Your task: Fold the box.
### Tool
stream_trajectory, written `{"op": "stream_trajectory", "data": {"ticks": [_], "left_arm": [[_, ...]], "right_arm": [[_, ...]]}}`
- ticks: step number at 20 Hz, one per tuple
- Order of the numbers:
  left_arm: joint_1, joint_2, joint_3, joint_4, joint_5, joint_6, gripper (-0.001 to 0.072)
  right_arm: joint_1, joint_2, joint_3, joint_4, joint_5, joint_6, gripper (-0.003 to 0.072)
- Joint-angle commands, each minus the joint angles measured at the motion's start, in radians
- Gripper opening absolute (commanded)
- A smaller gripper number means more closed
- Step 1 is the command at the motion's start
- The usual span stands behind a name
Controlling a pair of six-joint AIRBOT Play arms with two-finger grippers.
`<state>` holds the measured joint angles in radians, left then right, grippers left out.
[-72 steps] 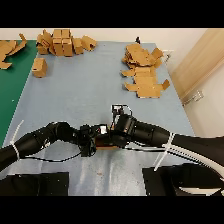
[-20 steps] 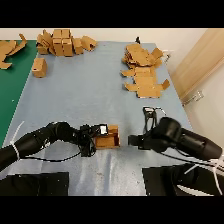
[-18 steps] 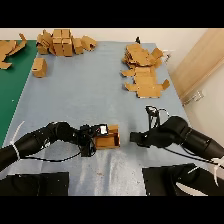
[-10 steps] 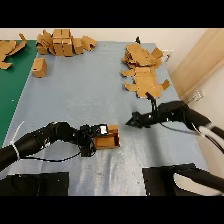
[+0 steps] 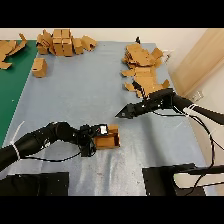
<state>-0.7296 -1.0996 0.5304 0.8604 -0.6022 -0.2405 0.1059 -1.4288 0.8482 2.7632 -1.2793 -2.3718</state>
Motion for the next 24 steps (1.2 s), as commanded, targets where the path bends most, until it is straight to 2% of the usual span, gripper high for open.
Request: {"op": "stream_trajectory", "data": {"ticks": [1,6,12,17,24], "left_arm": [[0.0,0.0,0.0,0.0,0.0,0.0,0.0417],[0.0,0.0,0.0,0.0,0.001,0.007,0.0417],[0.002,0.001,0.001,0.006,0.015,0.031,0.0417],[0.002,0.018,0.007,0.068,-0.059,-0.01,0.0417],[0.002,0.018,0.021,0.127,-0.062,-0.074,0.0417]], "right_arm": [[0.044,-0.012,0.015,0.014,-0.021,-0.031,0.0],[0.128,-0.012,0.016,0.008,0.003,0.023,0.0002],[0.128,-0.012,0.016,0.005,0.035,0.071,0.0003],[0.128,-0.011,0.018,0.005,0.041,0.097,0.0003],[0.128,-0.01,0.045,-0.008,0.041,0.097,0.0003]]}}
